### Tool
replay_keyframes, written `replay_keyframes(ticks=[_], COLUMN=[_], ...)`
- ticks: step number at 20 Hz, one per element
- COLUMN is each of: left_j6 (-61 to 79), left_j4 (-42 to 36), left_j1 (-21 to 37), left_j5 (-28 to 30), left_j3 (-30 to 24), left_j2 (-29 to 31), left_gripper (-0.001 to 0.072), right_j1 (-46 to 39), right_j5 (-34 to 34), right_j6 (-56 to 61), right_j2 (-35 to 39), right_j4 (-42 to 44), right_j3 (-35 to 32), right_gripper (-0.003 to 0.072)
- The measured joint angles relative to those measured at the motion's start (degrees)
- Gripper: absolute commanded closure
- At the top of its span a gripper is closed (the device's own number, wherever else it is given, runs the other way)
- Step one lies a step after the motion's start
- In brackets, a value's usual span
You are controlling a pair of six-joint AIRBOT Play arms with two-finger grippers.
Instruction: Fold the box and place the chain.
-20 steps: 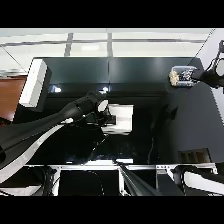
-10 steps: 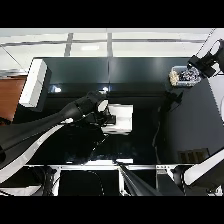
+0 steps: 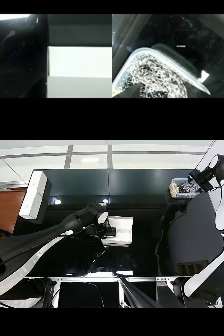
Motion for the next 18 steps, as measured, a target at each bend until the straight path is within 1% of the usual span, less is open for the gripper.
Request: replay_keyframes(ticks=[1, 2, 3, 4, 5, 8, 12, 15, 18], left_j6=[0.0, 0.0, 0.0, 0.0, 0.0, 0.0, 0.0, 0.0, 0.0], left_j4=[0.0, 0.0, 0.0, 0.0, 0.0, 0.0, 0.0, 0.0, 0.0], left_j1=[0.0, 0.0, 0.0, 0.0, 0.0, 0.0, 0.0, 0.0, 0.0], left_j5=[0.0, -0.02, -0.02, -0.02, -0.02, -0.02, -0.02, -0.02, 0.02], left_j3=[0.0, 0.0, 0.0, 0.0, 0.0, 0.0, 0.02, 0.0, 0.0], left_j2=[0.0, 0.0, 0.0, 0.0, 0.0, 0.0, 0.0, 0.0, 0.0], left_gripper=[0.0682, 0.0682, 0.0682, 0.0681, 0.0682, 0.0682, 0.0682, 0.0682, 0.0682], right_j1=[0.0, -0.02, -0.07, -0.11, -0.11, -0.11, -0.11, -0.11, -0.07], right_j5=[-0.46, -0.79, -1.18, -1.46, -2.14, -3.23, -2.03, -1.16, -0.09], right_j6=[0.13, 0.2, 0.26, 0.24, -0.15, -3.56, -9.18, -14.1, -19.15], right_j2=[-0.59, -1.05, -1.51, -1.92, -2.05, -2.12, 0.44, 5.16, 11.8], right_j4=[0.22, 0.33, 0.42, 0.24, 0.63, 1.49, 1.99, 1.64, 2.08], right_j3=[0.07, 0.17, 0.17, 0.15, 0.17, 0.17, 0.17, 0.17, 0.17], right_gripper=[0.0075, 0.0166, 0.0372, 0.0539, 0.0677, 0.067, 0.067, 0.067, 0.067])
